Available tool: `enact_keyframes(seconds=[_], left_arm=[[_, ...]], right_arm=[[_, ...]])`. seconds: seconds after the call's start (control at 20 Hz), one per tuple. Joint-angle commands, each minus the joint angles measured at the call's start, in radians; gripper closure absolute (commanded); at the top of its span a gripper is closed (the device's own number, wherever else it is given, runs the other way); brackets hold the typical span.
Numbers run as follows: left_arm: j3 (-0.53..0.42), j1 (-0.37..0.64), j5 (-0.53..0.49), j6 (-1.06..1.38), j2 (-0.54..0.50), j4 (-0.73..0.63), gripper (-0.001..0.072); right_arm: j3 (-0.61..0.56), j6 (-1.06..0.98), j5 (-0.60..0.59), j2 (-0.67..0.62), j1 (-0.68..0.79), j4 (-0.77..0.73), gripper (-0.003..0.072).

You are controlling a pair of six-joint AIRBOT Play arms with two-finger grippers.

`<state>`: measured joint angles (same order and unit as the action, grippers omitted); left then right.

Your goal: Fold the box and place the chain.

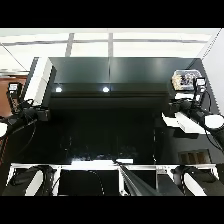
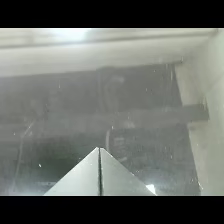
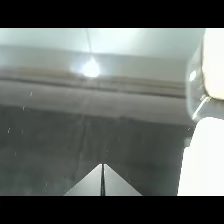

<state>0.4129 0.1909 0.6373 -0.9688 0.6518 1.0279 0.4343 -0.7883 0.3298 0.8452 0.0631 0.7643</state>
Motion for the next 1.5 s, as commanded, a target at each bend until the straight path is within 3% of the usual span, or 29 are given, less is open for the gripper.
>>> enact_keyframes(seconds=[0.0, 0.05, 0.1, 0.15, 0.2, 0.3, 0.4, 0.5, 0.65, 0.75, 0.9, 1.0, 1.1, 1.25, 1.3, 1.45], left_arm=[[0.000, -0.001, -0.104, -0.001, 0.028, -0.072, 0.0680], [0.001, -0.002, -0.123, 0.001, 0.043, -0.105, 0.0559], [0.002, -0.010, -0.141, 0.001, 0.062, -0.119, 0.0241], [0.002, -0.026, -0.166, 0.000, 0.087, -0.134, -0.0002], [0.006, -0.048, -0.169, 0.001, 0.111, -0.139, -0.0002], [0.029, -0.114, -0.150, 0.035, 0.160, -0.139, -0.0002], [0.051, -0.204, -0.146, 0.061, 0.197, -0.139, -0.0002], [0.068, -0.288, -0.141, 0.061, 0.217, -0.130, -0.0002], [0.071, -0.350, -0.124, 0.043, 0.218, -0.124, -0.0002], [0.071, -0.352, -0.097, 0.043, 0.218, -0.124, -0.0002], [0.071, -0.352, -0.097, 0.043, 0.219, -0.124, -0.0001], [0.071, -0.349, -0.097, 0.043, 0.219, -0.122, -0.0002], [0.071, -0.348, -0.101, 0.042, 0.219, -0.122, -0.0001], [0.071, -0.348, -0.101, 0.042, 0.219, -0.123, -0.0001], [0.071, -0.348, -0.101, 0.041, 0.219, -0.124, -0.0001], [0.071, -0.349, -0.101, 0.037, 0.219, -0.128, -0.0001]], right_arm=[[0.000, 0.000, -0.039, -0.001, -0.002, -0.096, 0.0669], [0.000, 0.000, -0.040, -0.001, -0.003, -0.141, 0.0669], [0.000, 0.000, -0.048, -0.001, -0.008, -0.212, 0.0669], [0.000, 0.000, -0.051, 0.000, -0.008, -0.286, 0.0668], [0.000, 0.000, -0.079, 0.003, -0.008, -0.352, 0.0654], [0.001, 0.002, -0.087, 0.009, -0.010, -0.365, -0.0024], [0.018, 0.006, 0.019, 0.013, -0.014, -0.303, -0.0026], [0.073, -0.109, 0.032, 0.013, 0.026, -0.080, -0.0026], [0.244, -0.487, 0.073, 0.045, 0.306, 0.456, -0.0024], [0.335, -0.627, 0.132, 0.110, 0.557, 0.661, -0.0023], [0.420, -0.703, 0.295, 0.244, 0.875, 0.678, -0.0024], [0.494, -0.672, 0.443, 0.347, 0.973, 0.676, -0.0023], [0.610, -0.573, 0.598, 0.469, 0.986, 0.639, -0.0023], [0.814, -0.314, 1.009, 0.703, 0.983, 0.406, -0.0022], [0.852, -0.286, 1.074, 0.754, 0.977, 0.351, -0.0022], [0.875, -0.221, 1.074, 0.802, 0.932, 0.340, -0.0022]])
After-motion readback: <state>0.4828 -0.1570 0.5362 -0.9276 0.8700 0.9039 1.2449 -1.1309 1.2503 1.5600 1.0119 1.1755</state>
